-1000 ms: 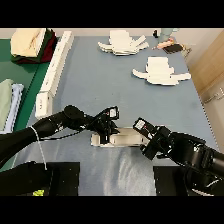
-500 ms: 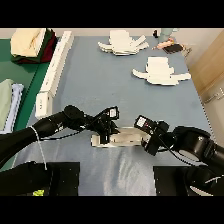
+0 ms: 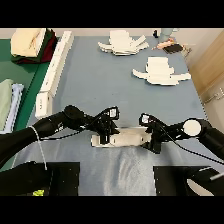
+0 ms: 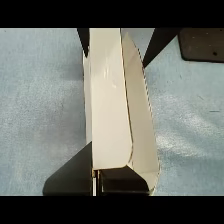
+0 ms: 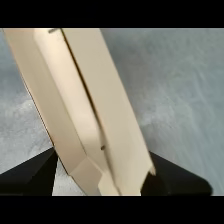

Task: Fold the box.

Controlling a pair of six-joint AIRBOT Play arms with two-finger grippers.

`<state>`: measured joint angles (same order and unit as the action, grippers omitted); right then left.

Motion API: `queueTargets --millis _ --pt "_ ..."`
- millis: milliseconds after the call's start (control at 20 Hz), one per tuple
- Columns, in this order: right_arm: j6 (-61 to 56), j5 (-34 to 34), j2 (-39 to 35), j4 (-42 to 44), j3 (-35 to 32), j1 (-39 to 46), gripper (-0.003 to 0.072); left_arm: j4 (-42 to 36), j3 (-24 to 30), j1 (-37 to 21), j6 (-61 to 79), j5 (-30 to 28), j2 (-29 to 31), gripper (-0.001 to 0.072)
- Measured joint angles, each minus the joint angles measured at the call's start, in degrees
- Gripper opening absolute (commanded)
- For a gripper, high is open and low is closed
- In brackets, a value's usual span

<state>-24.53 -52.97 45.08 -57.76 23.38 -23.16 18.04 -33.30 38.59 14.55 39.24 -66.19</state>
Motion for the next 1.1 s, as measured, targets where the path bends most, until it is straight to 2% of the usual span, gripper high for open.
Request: queueTargets --millis 250,500,700,850,1100 --pt "8.2 -1.4 4.7 7.1 -0.1 2.3 0.0720 0.0 0.0 0.0 0.0 0.1 0.0 0.0018" --pt "11.0 -2.1 5.5 6.6 -0.4 2.9 0.0719 0.0 0.0 0.0 0.0 0.0 0.0 0.0018" --pt "20.7 -2.0 7.1 11.8 -2.1 5.9 0.0719 0.0 0.0 0.0 0.0 -0.2 0.0 0.0018" --pt "30.3 -4.6 8.7 17.9 -3.1 10.1 0.0719 0.0 0.0 0.0 0.0 -0.2 0.0 0.0018" --pt "37.6 -6.8 11.0 21.9 -3.9 13.1 0.0719 0.0 0.0 0.0 0.0 -0.1 0.0 0.0018"
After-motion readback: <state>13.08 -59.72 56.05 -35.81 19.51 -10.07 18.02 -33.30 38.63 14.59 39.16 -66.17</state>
